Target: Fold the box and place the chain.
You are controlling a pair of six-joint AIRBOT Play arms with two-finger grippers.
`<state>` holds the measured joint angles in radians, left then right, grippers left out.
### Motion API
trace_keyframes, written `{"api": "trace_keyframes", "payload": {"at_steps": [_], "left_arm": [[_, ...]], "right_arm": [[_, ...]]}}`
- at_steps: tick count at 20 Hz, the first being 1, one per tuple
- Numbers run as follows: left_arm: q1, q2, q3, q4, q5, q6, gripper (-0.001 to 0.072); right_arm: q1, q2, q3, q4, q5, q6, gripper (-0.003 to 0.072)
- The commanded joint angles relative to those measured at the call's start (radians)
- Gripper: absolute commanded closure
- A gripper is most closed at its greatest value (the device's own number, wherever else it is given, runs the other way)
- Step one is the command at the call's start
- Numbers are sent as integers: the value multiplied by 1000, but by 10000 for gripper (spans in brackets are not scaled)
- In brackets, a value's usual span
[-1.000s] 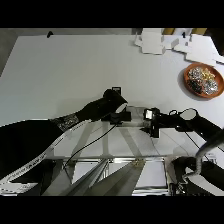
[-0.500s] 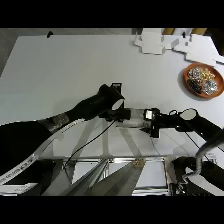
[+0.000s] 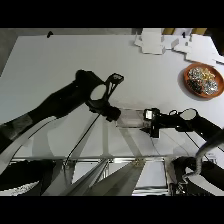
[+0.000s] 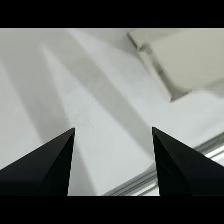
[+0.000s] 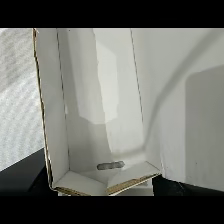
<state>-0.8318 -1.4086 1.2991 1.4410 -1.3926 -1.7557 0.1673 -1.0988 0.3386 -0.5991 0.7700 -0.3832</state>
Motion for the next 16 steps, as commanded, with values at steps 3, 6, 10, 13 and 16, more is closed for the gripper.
{"api": "trace_keyframes", "payload": {"at_steps": [3, 6, 10, 13, 16], "left_arm": [[121, 173, -201, -183, 77, 779, 175], [208, 227, -422, -404, 307, 1279, 176], [248, 170, -594, -655, 515, 1756, 178], [246, 74, -604, -792, 556, 1878, 177], [238, -1, -604, -946, 623, 2017, 177]], "right_arm": [[1, 0, 0, 1, 0, 0, 349], [1, 0, 0, 1, 0, 0, 349], [1, 0, 0, 1, 0, 0, 349], [1, 0, 0, 1, 0, 0, 349], [1, 0, 0, 1, 0, 0, 349]]}}
